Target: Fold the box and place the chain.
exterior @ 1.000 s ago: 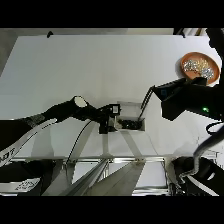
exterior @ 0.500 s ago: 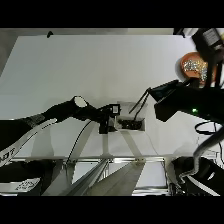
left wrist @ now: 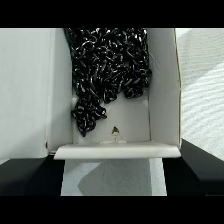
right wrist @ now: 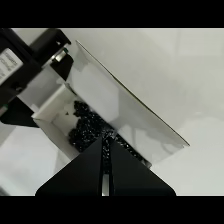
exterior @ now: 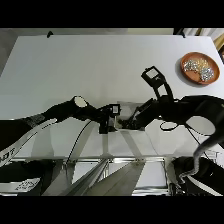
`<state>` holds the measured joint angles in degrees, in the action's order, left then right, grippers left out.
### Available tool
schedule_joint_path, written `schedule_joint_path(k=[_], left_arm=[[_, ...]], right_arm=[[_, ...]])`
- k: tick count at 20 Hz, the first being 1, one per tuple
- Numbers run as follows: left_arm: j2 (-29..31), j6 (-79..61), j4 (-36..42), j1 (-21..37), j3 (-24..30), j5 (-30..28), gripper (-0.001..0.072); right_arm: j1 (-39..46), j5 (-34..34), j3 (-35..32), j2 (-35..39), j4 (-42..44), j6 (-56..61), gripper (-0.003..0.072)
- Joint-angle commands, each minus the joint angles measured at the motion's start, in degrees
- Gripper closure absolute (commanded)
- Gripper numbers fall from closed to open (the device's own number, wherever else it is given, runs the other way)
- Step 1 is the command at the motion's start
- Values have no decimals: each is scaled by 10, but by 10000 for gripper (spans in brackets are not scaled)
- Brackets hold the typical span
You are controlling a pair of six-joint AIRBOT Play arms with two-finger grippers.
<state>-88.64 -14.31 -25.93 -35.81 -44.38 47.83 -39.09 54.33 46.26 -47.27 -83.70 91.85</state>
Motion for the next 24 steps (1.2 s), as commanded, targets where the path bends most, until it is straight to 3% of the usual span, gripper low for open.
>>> schedule_joint_path(k=[1,5,9,13,14,16,17,21,22,24], left_arm=[[0,0,0,0,0,0,573],[0,0,0,0,0,0,573],[0,0,0,0,0,0,573],[0,0,0,0,0,0,573],[0,0,0,0,0,0,573],[0,0,0,0,0,0,573],[0,0,0,0,0,0,573],[0,0,0,0,0,0,573],[0,0,0,0,0,0,573],[0,0,0,0,0,0,573]], right_arm=[[-1,-38,-35,-30,21,-8,680],[-15,-71,-36,-92,88,-66,680],[-38,-71,-36,-149,88,-66,677],[-41,-71,-36,-157,87,-64,673],[-41,-69,-36,-157,87,-64,615],[-41,-56,-36,-152,92,-64,383],[-41,-47,-35,-142,91,-64,373],[-41,-22,-16,-52,49,-67,401],[-37,-13,-5,-23,23,-67,447],[-9,7,17,27,-16,-67,635]])
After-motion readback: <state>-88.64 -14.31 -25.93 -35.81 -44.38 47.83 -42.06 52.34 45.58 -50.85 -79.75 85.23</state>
